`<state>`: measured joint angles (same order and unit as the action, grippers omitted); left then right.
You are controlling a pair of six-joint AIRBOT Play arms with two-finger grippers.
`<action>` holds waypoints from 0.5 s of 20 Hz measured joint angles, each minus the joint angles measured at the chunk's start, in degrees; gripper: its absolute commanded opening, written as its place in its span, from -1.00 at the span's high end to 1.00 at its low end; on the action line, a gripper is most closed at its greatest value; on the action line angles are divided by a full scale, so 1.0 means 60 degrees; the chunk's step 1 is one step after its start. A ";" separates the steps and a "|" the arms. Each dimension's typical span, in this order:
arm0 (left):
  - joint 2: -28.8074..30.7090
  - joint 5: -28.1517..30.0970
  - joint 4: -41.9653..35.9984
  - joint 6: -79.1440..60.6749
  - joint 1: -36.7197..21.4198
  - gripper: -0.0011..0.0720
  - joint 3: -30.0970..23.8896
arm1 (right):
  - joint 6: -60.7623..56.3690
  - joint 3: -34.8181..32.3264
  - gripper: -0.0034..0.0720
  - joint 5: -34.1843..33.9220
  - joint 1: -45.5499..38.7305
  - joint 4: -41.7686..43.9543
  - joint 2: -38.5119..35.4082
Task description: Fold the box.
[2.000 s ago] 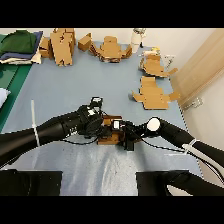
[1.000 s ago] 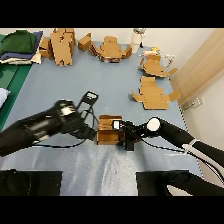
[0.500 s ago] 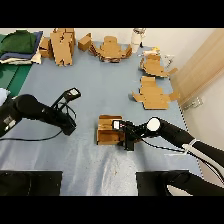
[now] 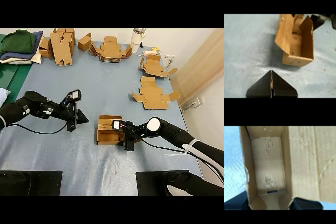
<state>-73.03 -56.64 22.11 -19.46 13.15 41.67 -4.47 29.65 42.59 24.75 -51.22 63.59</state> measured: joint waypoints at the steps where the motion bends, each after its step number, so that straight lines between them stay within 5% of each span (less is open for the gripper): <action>1: -0.0047 0.0153 0.0186 -0.0237 0.0168 -0.93 0.0000 | 0.0000 0.0000 -0.42 0.0000 0.0000 0.0000 0.0004; 3: -0.0109 0.0353 0.0539 -0.0324 0.0539 -0.92 0.0015 | 0.0004 0.0000 -0.42 0.0000 0.0000 0.0000 0.0000; 5: -0.0138 0.0299 0.0765 0.0051 0.0860 -0.30 0.0018 | 0.0000 0.0000 -0.42 0.0000 0.0000 0.0000 0.0004; 6: -0.0146 0.0219 0.0831 0.0302 0.0998 -0.19 0.0018 | 0.0004 0.0000 -0.42 0.0000 0.0000 0.0000 0.0004; 10: -0.0168 0.0026 0.1504 0.0882 0.1213 -0.19 0.0018 | 0.0004 0.0000 -0.42 0.0000 0.0000 0.0004 0.0004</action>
<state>-74.04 -56.49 31.14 -14.17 20.43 41.78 -4.45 29.65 42.59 24.75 -51.20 63.61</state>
